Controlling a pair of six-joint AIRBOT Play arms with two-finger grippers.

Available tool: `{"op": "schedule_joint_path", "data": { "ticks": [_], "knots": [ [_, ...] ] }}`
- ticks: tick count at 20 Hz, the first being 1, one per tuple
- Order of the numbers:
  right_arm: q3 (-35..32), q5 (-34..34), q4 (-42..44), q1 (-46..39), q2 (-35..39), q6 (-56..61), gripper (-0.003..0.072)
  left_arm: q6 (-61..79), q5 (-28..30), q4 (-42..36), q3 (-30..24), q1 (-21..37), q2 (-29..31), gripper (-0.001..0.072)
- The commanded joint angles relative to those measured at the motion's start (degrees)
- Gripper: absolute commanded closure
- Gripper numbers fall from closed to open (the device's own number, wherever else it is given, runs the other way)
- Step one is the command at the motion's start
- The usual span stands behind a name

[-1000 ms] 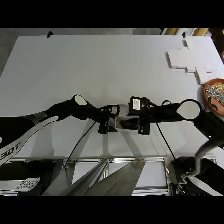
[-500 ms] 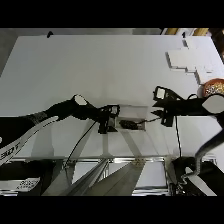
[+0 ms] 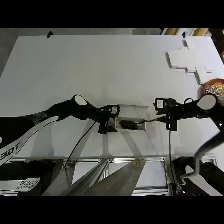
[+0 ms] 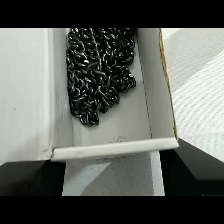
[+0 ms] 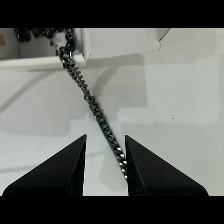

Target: Fold the box and place the chain.

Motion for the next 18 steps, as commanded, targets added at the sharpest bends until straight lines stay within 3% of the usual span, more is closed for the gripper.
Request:
{"op": "schedule_joint_path", "data": {
  "ticks": [1, 11, 15, 18],
  "knots": [
    [-0.42, -2.43, -0.15, -0.2, -4.22, -2.93, 0.0436, 0.02, 0.02, 0.02, 0.04, 0.04, 0.02, 0.0675],
    [-0.42, -6.45, -3.02, -0.2, -11.45, -4.42, 0.0471, 0.02, 0.02, 0.02, 0.04, 0.07, 0.04, 0.0675],
    [-0.42, -6.75, -3.34, -0.2, -11.5, -4.42, 0.0641, 0.02, 0.02, 0.02, 0.04, 0.07, 0.02, 0.0675],
    [-0.42, -6.19, -3.39, -0.2, -11.32, -4.37, 0.065, 0.02, 0.02, 0.02, 0.04, 0.07, 0.04, 0.0675]
  ]
}}
